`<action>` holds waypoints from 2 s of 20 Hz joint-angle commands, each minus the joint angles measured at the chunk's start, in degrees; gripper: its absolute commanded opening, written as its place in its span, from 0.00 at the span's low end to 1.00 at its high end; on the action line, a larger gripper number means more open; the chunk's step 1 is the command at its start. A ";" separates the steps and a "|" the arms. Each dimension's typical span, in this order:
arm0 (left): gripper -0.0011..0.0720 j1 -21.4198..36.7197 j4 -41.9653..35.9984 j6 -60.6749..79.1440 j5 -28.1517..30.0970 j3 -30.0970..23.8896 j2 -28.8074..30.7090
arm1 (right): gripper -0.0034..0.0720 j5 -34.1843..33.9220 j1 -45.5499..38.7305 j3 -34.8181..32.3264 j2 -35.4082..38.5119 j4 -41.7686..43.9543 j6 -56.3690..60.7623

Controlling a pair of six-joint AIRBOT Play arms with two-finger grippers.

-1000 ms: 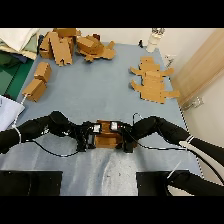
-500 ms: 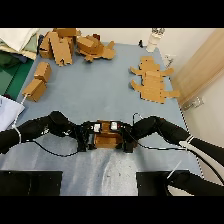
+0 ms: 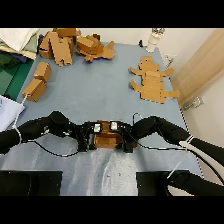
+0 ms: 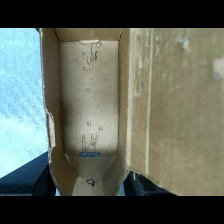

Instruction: Fold the box.

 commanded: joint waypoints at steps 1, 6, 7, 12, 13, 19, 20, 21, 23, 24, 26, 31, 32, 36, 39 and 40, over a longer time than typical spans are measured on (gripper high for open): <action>0.89 -1.18 -0.31 0.09 0.44 -0.02 0.00 | 0.66 0.04 0.04 0.04 0.04 0.00 0.00; 0.89 -1.66 -0.28 -0.35 1.99 0.00 -0.28 | 0.66 0.22 0.04 0.04 0.04 0.00 0.00; 0.88 -1.66 -0.28 -0.37 2.01 0.00 -0.28 | 0.66 0.42 0.04 0.04 0.04 0.00 0.00; 0.45 -1.66 -0.28 -0.35 2.03 0.00 -0.28 | 0.66 0.42 0.04 0.04 0.04 -0.04 0.00; 0.45 -1.66 -0.28 -0.35 2.03 0.00 -0.28 | 0.66 0.42 0.04 0.04 0.04 0.09 0.00; 0.45 -1.64 -0.28 -0.37 2.03 0.00 -0.26 | 0.81 0.42 0.04 0.04 0.04 -0.22 1.09; 0.45 -1.64 -0.28 -0.37 2.01 0.00 -0.28 | 0.84 0.39 0.04 0.04 0.04 -0.28 2.54; 0.45 -1.64 -0.28 -0.37 2.01 0.00 -0.26 | 0.85 0.39 0.04 0.04 0.15 -0.28 4.48; 0.45 -1.64 -0.26 -0.37 2.03 -0.02 -0.28 | 0.85 -0.15 0.04 0.04 0.55 -0.85 8.26; 0.45 -1.64 -0.28 -0.35 2.03 -0.02 -0.26 | 0.85 -0.39 0.04 0.04 0.94 -2.10 10.54; 0.45 -1.64 -0.26 -0.35 2.05 0.00 -0.28 | 0.85 -1.09 0.04 0.04 2.21 -5.25 13.79; 0.45 -1.64 -0.26 -0.35 2.05 0.00 -0.28 | 0.85 -2.16 0.02 0.07 5.22 -10.67 19.12; 0.45 -1.64 -0.26 -0.35 2.05 0.00 -0.28 | 0.85 -2.40 0.02 0.07 5.49 -10.45 19.50; 0.45 -1.64 -0.26 -0.35 2.03 -0.02 -0.26 | 0.85 -4.28 0.02 0.15 7.48 -10.82 22.16; 0.45 -1.64 -0.26 -0.35 2.03 0.00 -0.28 | 0.85 -7.82 0.00 0.17 11.06 -17.40 29.66; 0.45 -1.64 -0.26 -0.35 2.03 -0.02 -0.26 | 0.85 -9.51 0.00 0.17 12.74 -20.85 33.42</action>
